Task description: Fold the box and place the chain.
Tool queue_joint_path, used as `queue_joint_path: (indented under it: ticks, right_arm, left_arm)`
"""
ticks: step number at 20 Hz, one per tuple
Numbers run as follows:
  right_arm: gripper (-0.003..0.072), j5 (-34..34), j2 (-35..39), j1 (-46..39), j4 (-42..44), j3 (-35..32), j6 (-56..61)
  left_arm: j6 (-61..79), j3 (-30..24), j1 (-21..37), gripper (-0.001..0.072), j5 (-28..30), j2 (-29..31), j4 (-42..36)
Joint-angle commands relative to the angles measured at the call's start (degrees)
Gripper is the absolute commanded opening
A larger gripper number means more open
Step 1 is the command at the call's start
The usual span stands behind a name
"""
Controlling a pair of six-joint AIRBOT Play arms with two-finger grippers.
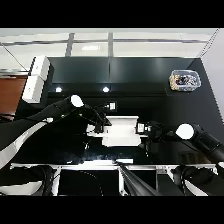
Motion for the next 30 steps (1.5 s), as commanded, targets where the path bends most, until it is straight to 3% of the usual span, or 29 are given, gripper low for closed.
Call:
queue_joint_path:
  ticks: [1, 6, 17, 23, 30]
  right_arm:
    - [0.0717, -3.4, -0.2, 3.1, 0.3, -0.1, -0.7]
    - [0.0717, -7.6, -0.8, 4.9, 5.6, -0.3, -0.6]
    - [0.0717, -8.9, -0.8, 4.0, 0.5, 2.8, -0.6]
    - [0.0717, -8.5, -0.8, -2.3, 3.7, 4.1, -2.4]
    - [0.0717, -6.3, -4.0, -3.8, 12.8, 4.1, -8.1]
  left_arm:
    - [0.0, 0.0, 0.0, 0.0027, 0.1, 0.0, 0.0]
    - [0.0, 0.0, 0.0, 0.0027, 0.1, 0.0, 0.0]
    - [0.0, 0.0, 0.0, 0.0027, -0.2, 0.0, 0.0]
    - [0.0, 0.0, 0.0, 0.0027, -0.2, 0.0, 0.0]
    - [0.0, 0.0, 0.0, 0.0026, -0.2, 0.0, 0.0]
